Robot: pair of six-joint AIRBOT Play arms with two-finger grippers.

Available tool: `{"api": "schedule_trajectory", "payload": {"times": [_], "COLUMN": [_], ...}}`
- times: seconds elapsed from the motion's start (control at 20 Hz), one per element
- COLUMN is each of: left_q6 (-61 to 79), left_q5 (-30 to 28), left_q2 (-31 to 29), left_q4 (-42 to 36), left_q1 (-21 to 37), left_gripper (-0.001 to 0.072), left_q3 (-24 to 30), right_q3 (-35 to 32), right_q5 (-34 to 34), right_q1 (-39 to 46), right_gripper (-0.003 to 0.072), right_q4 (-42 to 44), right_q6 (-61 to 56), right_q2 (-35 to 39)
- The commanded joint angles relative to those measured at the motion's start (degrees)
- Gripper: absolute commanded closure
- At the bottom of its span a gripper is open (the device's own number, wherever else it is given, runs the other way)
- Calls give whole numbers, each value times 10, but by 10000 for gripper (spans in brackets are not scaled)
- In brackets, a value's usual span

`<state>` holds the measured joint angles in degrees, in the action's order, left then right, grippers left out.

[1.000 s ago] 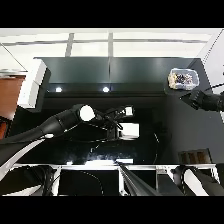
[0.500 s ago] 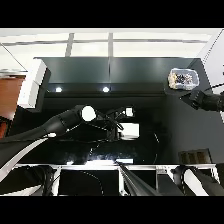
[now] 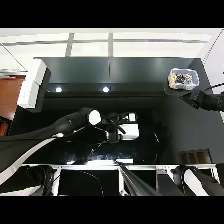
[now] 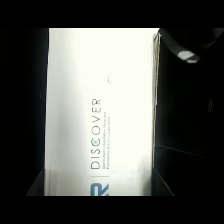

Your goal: Fold the box and place the chain.

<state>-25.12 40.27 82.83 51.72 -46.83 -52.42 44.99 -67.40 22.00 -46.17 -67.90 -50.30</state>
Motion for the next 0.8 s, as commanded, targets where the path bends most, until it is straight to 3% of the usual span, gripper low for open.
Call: {"api": "schedule_trajectory", "payload": {"times": [0.0,0.25,0.5,0.65,0.75], "left_q6": [-69,-197,-218,-206,-194], "left_q5": [46,175,281,289,269], "left_q2": [-37,-139,-263,-341,-368], "left_q4": [35,129,156,181,190], "left_q1": [44,195,436,609,721], "left_gripper": [419,419,418,414,414], "left_q3": [-6,7,116,174,185], "right_q3": [0,0,0,0,0], "right_q5": [1,-1,-5,-6,-5], "right_q1": [0,0,0,0,0], "right_gripper": [642,642,642,642,642], "right_q4": [0,0,0,0,0], "right_q6": [0,4,17,21,21], "right_q2": [0,0,0,0,0]}}
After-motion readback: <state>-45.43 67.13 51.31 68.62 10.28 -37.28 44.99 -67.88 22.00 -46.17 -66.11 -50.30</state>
